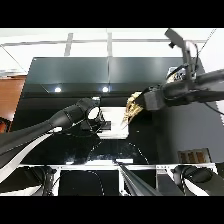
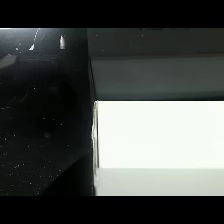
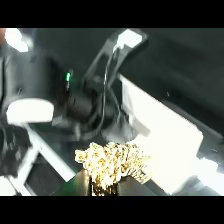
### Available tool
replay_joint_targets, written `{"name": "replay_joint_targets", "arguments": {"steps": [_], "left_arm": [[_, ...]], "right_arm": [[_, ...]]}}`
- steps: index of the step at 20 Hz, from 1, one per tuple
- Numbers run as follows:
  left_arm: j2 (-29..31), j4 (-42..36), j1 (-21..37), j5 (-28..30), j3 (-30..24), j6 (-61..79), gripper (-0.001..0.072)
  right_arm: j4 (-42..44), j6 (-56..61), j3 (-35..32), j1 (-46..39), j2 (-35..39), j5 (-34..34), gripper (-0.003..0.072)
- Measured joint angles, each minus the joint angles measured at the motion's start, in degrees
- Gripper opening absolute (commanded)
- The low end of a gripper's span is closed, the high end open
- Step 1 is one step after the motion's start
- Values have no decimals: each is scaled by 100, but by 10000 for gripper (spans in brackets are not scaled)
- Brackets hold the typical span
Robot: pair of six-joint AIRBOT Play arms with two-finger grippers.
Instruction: Fold the box and place the chain.
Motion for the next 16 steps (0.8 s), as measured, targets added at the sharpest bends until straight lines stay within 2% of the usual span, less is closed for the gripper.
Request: {"name": "replay_joint_targets", "arguments": {"steps": [8,16], "left_arm": [[-2,0,0,7,0,0,29],[-2,0,0,20,0,0,29]], "right_arm": [[501,9,-1543,105,-232,-1270,16],[874,24,-1895,538,-625,-2013,16]]}}
